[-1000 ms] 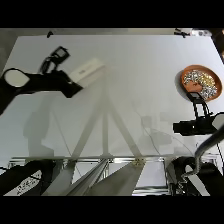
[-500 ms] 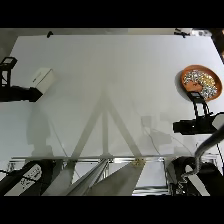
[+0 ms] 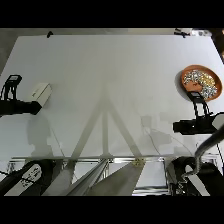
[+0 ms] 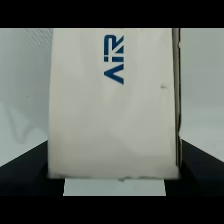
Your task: Fold the box and place the chain.
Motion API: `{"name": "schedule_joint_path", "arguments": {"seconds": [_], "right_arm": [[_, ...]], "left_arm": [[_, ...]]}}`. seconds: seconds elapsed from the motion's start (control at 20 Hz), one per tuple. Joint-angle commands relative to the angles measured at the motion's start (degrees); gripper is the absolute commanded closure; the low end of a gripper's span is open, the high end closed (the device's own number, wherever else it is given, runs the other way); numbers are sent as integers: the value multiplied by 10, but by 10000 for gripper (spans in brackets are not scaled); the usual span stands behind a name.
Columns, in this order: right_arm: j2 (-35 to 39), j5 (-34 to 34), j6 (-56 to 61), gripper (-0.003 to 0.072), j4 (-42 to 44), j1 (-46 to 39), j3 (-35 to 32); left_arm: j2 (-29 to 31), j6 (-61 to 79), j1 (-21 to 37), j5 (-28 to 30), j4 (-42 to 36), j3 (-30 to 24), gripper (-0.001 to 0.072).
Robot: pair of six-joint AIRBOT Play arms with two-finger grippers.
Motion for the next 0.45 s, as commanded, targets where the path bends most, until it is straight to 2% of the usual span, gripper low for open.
{"name": "schedule_joint_path", "arguments": {"seconds": [0.0,0.05,0.1,0.2,0.25,0.35,0.4], "right_arm": [[0,0,0,678,0,0,0],[0,0,0,678,0,0,1],[0,0,0,678,0,0,0],[0,0,0,678,0,0,0],[0,0,0,678,0,0,0],[0,0,0,678,0,0,0],[0,0,0,678,0,0,1]], "left_arm": [[0,0,1,2,35,-12,606],[0,0,0,2,35,-12,420],[0,0,0,3,35,-12,298],[0,0,0,3,33,-12,289],[0,0,0,3,31,-12,252],[0,0,0,4,32,-12,10],[1,0,0,4,32,-12,18]]}}
